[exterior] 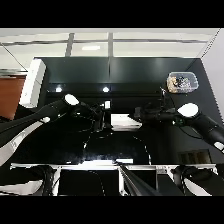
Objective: Fold the box and place the chain.
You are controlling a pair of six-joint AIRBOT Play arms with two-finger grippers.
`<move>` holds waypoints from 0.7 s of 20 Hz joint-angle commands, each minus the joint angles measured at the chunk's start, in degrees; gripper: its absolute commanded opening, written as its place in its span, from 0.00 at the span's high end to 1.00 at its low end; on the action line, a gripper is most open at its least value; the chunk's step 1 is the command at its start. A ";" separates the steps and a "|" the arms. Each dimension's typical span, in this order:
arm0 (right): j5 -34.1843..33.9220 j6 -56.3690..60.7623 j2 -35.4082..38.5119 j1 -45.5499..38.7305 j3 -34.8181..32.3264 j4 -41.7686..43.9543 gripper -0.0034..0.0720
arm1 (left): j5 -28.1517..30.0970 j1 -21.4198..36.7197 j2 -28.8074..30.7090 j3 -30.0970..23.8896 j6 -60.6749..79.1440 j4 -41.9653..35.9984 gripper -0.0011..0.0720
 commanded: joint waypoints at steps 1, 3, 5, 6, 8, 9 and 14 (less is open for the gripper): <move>-2.19 1.62 -0.09 0.00 -2.91 2.89 0.95 | 0.00 0.02 0.00 0.02 0.00 0.02 0.22; -2.67 1.60 -0.11 0.00 -3.45 2.71 0.95 | 0.00 0.02 0.00 0.02 0.00 0.02 0.22; -2.60 1.60 -0.11 0.02 -3.69 1.77 0.95 | 0.00 0.02 0.00 0.02 0.00 0.02 0.22; -2.62 1.60 -0.11 0.15 -3.69 1.55 0.95 | 0.00 0.02 0.00 0.02 0.00 0.02 0.22; -2.62 1.60 -0.11 0.24 -3.72 1.49 0.95 | 0.02 0.02 0.00 0.02 0.00 0.02 0.22; -2.60 1.60 -0.11 0.24 -3.69 1.40 0.95 | 0.02 0.00 0.00 0.02 0.00 0.02 0.22; -2.29 1.60 -1.07 0.57 -3.69 -0.20 0.95 | 0.02 -0.04 0.00 0.02 0.00 0.15 0.22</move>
